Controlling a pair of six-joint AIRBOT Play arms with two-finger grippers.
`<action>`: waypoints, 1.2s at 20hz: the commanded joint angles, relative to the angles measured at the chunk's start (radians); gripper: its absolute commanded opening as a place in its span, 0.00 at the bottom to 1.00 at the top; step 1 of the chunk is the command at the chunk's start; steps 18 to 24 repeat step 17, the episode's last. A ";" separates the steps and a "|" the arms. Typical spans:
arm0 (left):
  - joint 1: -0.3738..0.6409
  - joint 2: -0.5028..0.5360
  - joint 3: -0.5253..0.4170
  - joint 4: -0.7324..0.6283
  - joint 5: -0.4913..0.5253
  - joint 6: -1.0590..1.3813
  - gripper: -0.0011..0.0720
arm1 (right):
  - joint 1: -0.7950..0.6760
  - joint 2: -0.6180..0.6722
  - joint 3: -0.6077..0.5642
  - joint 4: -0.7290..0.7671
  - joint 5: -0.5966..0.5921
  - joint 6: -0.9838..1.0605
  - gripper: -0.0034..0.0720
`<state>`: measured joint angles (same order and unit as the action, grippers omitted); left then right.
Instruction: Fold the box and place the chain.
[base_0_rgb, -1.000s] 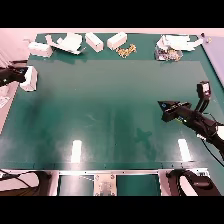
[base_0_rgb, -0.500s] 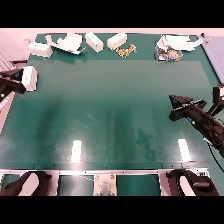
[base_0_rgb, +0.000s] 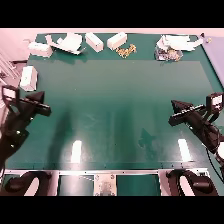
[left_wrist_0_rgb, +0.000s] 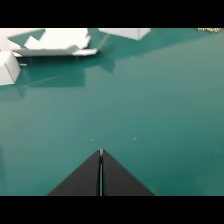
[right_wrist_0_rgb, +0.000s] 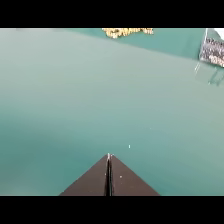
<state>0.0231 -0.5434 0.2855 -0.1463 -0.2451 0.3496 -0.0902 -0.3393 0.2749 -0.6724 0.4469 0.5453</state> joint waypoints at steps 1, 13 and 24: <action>-0.118 0.015 -0.041 -0.011 0.108 0.010 0.04 | -0.001 0.003 -0.038 -0.014 -0.009 -0.015 0.06; -0.118 0.013 -0.040 -0.012 0.106 -0.045 0.04 | -0.001 0.003 -0.050 -0.012 -0.012 -0.014 0.06; -0.118 0.013 -0.040 -0.012 0.106 -0.045 0.04 | -0.001 0.003 -0.050 -0.012 -0.012 -0.015 0.06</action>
